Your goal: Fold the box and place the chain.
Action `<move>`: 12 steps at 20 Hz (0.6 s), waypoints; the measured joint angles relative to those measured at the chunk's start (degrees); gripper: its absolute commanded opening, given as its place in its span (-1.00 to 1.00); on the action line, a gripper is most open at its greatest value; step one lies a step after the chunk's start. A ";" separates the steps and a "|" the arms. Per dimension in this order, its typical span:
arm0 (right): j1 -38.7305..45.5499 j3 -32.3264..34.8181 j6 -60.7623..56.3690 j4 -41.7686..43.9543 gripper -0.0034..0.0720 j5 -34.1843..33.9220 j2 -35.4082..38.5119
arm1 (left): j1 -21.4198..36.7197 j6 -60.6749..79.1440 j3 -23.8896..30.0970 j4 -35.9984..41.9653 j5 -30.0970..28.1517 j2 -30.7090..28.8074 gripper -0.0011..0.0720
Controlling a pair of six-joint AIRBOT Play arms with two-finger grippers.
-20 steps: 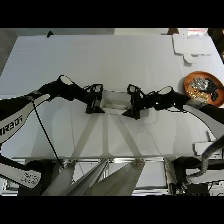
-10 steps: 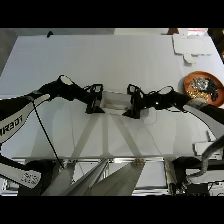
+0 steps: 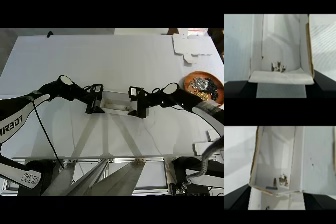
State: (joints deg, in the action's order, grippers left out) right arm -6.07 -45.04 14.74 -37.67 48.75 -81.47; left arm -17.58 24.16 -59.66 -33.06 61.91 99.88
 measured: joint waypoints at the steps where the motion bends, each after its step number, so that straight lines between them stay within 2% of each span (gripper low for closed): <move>1: 0.00 0.00 -1.03 -2.25 0.92 -0.04 1.03 | 0.00 0.11 0.00 -0.04 0.00 0.00 0.06; 5: 0.00 0.00 -6.82 -12.33 0.77 0.24 4.55 | 0.00 0.07 0.00 -0.02 0.02 0.00 0.06; 6: 0.00 0.00 -8.48 -14.47 0.44 0.50 5.27 | 0.00 0.04 0.00 -0.02 0.02 0.00 0.06; 7: 0.00 0.00 -10.38 -16.44 -0.02 1.01 6.08 | 0.00 0.04 0.00 -0.02 0.04 0.00 0.06; 8: 0.00 0.00 -12.17 -17.77 -0.69 1.33 6.88 | 0.00 0.02 0.00 -0.02 0.04 0.00 0.06; 9: 0.00 0.00 -14.03 -18.82 -0.88 1.84 7.87 | 0.00 0.02 0.00 -0.02 0.04 0.00 0.06; 12: 0.00 0.00 -18.25 -19.34 -0.89 4.28 10.69 | 0.00 0.00 0.00 -0.02 0.04 0.00 0.06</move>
State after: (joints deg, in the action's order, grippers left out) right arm -6.07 -45.04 -3.51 -57.01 53.04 -70.78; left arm -17.58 24.16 -59.66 -33.08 61.95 99.88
